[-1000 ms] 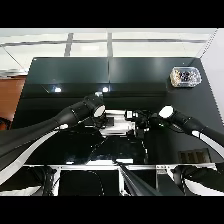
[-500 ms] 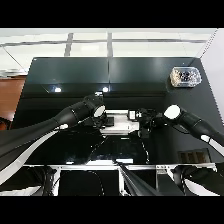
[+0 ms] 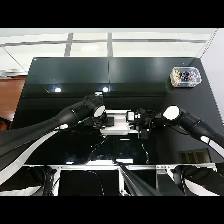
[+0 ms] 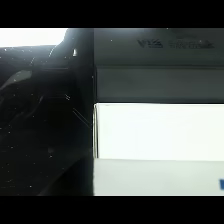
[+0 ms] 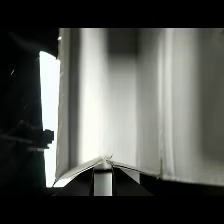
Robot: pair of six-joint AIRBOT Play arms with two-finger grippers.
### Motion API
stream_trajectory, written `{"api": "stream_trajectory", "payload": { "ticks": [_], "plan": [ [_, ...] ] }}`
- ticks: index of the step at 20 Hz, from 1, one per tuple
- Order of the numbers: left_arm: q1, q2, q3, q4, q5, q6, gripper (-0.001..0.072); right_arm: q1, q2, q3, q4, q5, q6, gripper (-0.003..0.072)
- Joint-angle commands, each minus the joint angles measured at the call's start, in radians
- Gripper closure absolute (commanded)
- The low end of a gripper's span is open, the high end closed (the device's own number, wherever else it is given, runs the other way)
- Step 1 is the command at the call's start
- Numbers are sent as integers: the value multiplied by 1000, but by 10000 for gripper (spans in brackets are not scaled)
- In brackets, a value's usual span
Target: Fold the box and place the chain.
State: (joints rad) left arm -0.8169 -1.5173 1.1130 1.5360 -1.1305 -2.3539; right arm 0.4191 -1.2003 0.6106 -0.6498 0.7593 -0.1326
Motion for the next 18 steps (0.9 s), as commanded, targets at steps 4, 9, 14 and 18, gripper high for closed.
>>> {"api": "stream_trajectory", "payload": {
  "ticks": [4, 9, 14, 18],
  "plan": [
    [0, 0, 1, -1, 1, 0, 685, 23, -53, -2, 189, -54, 66, 563],
    [-1, 0, 1, -3, 3, 0, 685, 24, -53, -2, 119, -31, 193, 414],
    [-1, 0, 1, -4, 3, 0, 685, -1, 18, 33, -95, 57, 511, 671],
    [-1, 0, 1, -4, 3, 0, 685, -226, 154, 151, -221, 309, 951, 672]
  ]
}}
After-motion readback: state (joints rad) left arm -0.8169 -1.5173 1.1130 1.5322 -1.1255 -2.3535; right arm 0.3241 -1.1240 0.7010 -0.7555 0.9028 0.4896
